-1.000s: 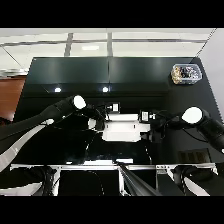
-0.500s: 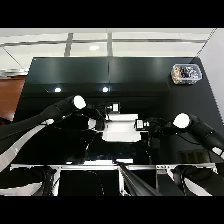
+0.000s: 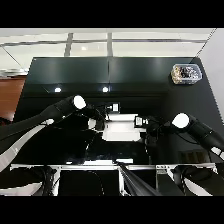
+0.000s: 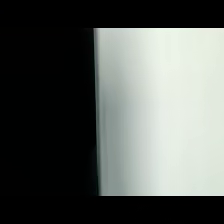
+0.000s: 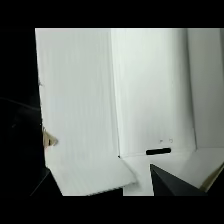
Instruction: Fold the box and place the chain.
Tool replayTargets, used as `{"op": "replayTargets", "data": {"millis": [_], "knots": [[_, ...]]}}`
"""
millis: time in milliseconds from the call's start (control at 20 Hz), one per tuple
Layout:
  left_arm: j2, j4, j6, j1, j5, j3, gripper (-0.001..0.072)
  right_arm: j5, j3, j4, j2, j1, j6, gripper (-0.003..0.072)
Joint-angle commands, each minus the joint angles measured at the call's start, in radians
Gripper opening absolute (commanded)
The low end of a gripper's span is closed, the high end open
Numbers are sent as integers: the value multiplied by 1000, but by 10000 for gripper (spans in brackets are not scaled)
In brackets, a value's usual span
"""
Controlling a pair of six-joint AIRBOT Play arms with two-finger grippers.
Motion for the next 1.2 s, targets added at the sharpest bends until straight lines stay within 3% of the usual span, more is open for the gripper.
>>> {"op": "replayTargets", "data": {"millis": [0,450,650,750,1150], "knots": [[-1,0,0,0,0,0,28,-39,0,123,-1,1,2,665],[-1,0,0,0,0,0,29,-83,5,117,0,0,-56,665],[-1,0,0,0,-3,0,29,-103,69,80,0,-5,-53,666],[-1,0,0,0,-3,0,28,-115,79,80,0,-7,-38,720],[-1,0,0,0,-22,0,28,-112,84,50,8,-58,-17,720]]}}
